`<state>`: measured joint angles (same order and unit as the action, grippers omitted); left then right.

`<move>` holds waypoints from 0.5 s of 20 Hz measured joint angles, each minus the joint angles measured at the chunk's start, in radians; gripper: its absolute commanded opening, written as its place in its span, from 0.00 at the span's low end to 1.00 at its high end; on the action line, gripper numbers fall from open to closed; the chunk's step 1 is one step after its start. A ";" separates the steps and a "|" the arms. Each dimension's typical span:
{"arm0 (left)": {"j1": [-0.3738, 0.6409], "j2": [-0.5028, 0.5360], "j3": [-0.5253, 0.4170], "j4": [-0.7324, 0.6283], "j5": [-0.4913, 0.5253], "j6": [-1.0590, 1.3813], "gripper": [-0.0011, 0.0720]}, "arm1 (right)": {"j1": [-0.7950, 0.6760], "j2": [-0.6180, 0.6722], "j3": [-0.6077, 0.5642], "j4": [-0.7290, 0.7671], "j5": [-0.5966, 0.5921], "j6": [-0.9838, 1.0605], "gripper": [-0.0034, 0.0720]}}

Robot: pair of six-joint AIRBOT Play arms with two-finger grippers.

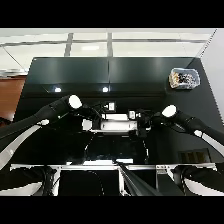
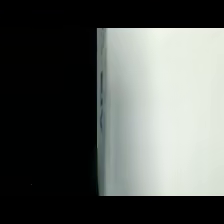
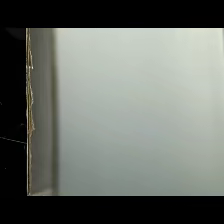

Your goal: Fold the box and place the chain.

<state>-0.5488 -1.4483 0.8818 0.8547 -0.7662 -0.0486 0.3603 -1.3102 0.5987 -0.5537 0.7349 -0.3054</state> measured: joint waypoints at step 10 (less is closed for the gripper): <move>0.000 0.000 0.000 0.000 -0.001 0.000 0.06 | 0.003 -0.001 0.000 -0.002 -0.016 0.010 0.76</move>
<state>-0.5488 -1.4483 0.8818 0.8547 -0.7673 -0.0490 0.3634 -1.3109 0.5987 -0.5560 0.7193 -0.2951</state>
